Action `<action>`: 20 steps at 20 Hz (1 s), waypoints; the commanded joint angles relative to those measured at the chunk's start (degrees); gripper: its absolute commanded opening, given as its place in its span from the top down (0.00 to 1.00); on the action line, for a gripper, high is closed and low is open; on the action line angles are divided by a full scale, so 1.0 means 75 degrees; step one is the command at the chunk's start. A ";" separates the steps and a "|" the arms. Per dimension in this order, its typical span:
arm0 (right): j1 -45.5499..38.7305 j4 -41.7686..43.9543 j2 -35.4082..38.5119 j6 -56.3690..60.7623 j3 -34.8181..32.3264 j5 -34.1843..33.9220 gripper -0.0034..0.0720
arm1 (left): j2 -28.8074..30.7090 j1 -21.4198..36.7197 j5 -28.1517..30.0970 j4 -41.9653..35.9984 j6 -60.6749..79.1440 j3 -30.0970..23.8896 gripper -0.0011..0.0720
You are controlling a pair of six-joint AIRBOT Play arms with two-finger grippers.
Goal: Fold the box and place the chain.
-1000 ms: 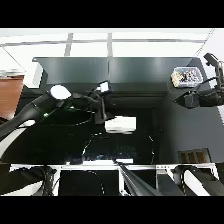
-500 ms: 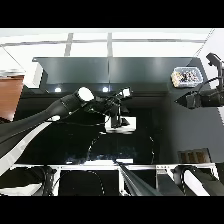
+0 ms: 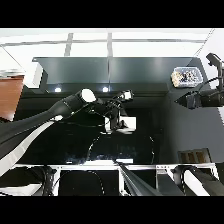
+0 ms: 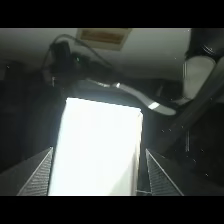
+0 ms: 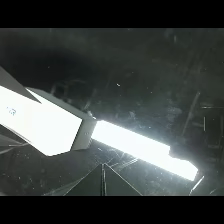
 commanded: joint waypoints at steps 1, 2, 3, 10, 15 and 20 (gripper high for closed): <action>-0.0003 0.0000 0.0003 0.0000 0.0009 -0.0003 0.94 | -0.0067 -0.0023 -0.0181 0.0125 -0.0082 0.0006 0.02; -0.0003 0.0000 0.0003 0.0000 0.0009 -0.0003 0.94 | -0.0076 -0.0023 -0.0224 0.0175 -0.0082 0.0006 0.02; -0.0003 0.0000 0.0003 0.0000 0.0009 -0.0003 0.94 | -0.0073 -0.0023 -0.0300 0.0178 -0.0082 0.0009 0.02; -0.0003 0.0000 0.0003 0.0000 0.0009 -0.0003 0.94 | -0.0076 -0.0262 -0.0405 0.1236 -0.0073 0.0015 0.02; -0.0003 0.0000 0.0003 0.0000 0.0009 -0.0006 0.94 | -0.0076 -0.0679 0.0058 0.2559 -0.0073 0.0012 0.02; -0.0003 0.0000 0.0003 0.0000 0.0009 0.0000 0.94 | 0.0087 -0.0624 0.0137 0.3515 -0.2261 0.0219 0.53</action>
